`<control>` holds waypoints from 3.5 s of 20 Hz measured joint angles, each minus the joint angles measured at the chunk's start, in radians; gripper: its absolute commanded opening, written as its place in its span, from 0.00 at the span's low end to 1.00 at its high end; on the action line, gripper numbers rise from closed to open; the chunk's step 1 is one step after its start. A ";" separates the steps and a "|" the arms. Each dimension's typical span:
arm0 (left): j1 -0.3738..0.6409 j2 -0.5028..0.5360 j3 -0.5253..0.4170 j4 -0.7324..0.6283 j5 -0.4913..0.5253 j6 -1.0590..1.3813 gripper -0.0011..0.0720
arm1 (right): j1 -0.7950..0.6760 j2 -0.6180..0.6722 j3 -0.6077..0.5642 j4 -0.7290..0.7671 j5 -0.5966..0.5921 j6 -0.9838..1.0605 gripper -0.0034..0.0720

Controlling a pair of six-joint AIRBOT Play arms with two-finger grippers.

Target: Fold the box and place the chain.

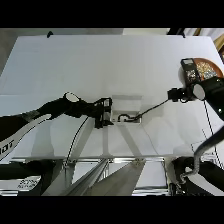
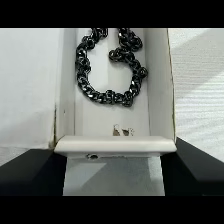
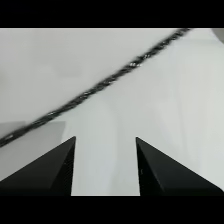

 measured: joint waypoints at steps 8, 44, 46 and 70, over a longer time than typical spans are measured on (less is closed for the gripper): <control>0.000 0.000 0.000 0.000 0.000 0.000 0.21 | -0.151 -0.256 0.035 0.105 -0.159 -0.091 0.51; 0.000 0.000 0.000 0.000 0.000 0.000 0.21 | -0.054 0.312 0.048 0.576 0.013 -0.388 0.06; 0.000 0.000 0.000 0.000 0.000 0.000 0.21 | -0.010 0.351 0.048 0.618 0.006 -0.397 0.06; 0.000 0.000 0.000 0.000 0.000 0.000 0.21 | 0.172 0.592 0.048 0.988 -0.093 -0.629 0.06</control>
